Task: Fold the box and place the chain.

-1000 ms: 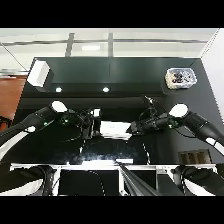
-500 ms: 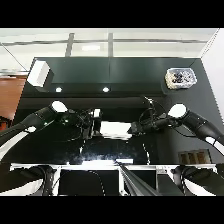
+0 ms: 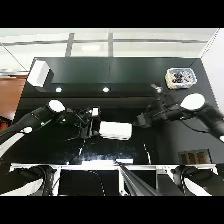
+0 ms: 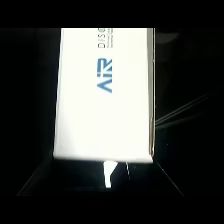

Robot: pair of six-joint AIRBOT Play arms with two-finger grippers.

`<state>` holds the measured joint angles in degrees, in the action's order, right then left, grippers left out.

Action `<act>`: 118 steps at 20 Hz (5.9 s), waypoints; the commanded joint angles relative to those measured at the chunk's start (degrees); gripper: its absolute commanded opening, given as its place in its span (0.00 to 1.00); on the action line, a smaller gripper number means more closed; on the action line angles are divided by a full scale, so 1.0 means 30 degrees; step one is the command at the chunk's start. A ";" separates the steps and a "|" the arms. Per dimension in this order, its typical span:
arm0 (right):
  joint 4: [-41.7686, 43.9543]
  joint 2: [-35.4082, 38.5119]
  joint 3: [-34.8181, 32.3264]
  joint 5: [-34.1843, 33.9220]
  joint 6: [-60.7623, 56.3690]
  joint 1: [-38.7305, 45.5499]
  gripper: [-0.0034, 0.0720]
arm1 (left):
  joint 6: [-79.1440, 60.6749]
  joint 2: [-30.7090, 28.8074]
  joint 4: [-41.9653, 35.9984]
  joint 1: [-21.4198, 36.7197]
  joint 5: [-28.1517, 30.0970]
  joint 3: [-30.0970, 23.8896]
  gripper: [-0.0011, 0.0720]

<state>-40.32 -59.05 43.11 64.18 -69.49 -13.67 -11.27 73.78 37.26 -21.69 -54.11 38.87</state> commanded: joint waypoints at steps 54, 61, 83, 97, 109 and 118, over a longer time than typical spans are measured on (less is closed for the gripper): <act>-0.2725 0.2608 0.0619 0.2047 -0.1566 0.5705 0.06 | 0.6659 0.3643 0.2484 -0.8444 0.3636 0.4721 0.97; -0.2725 0.2608 0.0619 0.2164 -0.1639 0.5705 0.06 | 1.0550 0.2732 0.5785 -0.7176 0.2368 0.4736 0.40; -0.2725 0.2601 0.0619 0.1144 -0.1632 0.5705 0.06 | 2.4327 0.2463 1.3639 1.5569 0.3832 0.7628 0.41; -0.2645 0.2601 0.0627 0.0255 -0.1851 0.5705 0.06 | 2.0414 0.7475 1.0156 1.5242 0.2178 1.2721 0.99; -0.4357 0.7060 0.0736 0.1508 -0.3075 0.5064 0.06 | 2.6826 0.1224 0.9457 1.4790 -0.7395 1.2845 0.05; -1.1402 0.8881 -0.2827 -0.8072 -0.3351 0.3920 0.06 | 2.4137 -1.2393 0.8349 0.8939 0.2419 -0.3636 0.05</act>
<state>-70.24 -33.12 40.07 52.45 -78.89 -1.41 61.41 47.31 61.69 8.60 -55.00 40.25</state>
